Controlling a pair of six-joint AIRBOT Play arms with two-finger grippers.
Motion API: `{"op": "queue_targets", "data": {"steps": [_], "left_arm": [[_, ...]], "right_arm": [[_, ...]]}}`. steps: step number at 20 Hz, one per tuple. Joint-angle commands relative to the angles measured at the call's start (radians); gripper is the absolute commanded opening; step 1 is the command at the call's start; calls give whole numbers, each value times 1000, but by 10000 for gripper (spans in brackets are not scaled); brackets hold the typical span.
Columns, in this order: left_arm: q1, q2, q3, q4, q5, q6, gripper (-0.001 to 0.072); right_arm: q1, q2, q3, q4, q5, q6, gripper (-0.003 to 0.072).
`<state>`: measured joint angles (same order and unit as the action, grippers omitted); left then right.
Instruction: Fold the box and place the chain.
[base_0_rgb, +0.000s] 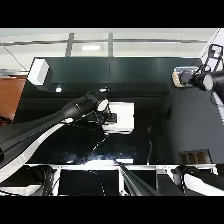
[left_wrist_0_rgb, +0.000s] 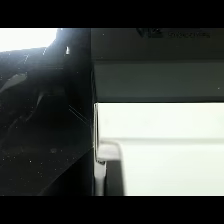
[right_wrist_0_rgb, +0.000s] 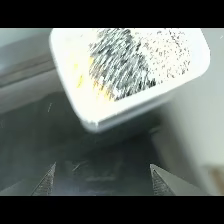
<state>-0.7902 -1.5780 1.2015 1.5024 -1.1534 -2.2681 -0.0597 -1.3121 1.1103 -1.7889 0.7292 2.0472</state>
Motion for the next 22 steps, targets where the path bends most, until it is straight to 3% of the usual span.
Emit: {"op": "queue_targets", "data": {"steps": [1,3,6,7,8,14,16,19,20,21,22], "left_arm": [[0,0,0,0,1,1,25],[0,0,0,0,1,1,24],[0,0,0,0,0,1,25],[0,0,0,0,0,1,25],[0,0,0,0,0,1,25],[0,0,0,0,0,1,25],[0,0,0,0,-1,1,25],[0,0,0,0,-1,1,25],[0,0,0,0,-1,1,25],[0,0,0,0,-1,1,25],[0,0,0,0,-2,1,25]], "right_arm": [[-153,-291,298,297,108,-182,720],[-175,-439,484,294,235,-224,720],[-183,-556,608,296,270,-269,720],[-183,-576,622,297,256,-282,712],[-183,-591,629,304,240,-293,624],[-183,-644,633,317,220,-306,614],[-183,-647,633,317,209,-306,483],[-183,-646,634,320,241,-306,221],[-183,-643,636,320,264,-306,76],[-183,-637,644,319,295,-307,13],[-183,-624,660,312,325,-317,13]]}}
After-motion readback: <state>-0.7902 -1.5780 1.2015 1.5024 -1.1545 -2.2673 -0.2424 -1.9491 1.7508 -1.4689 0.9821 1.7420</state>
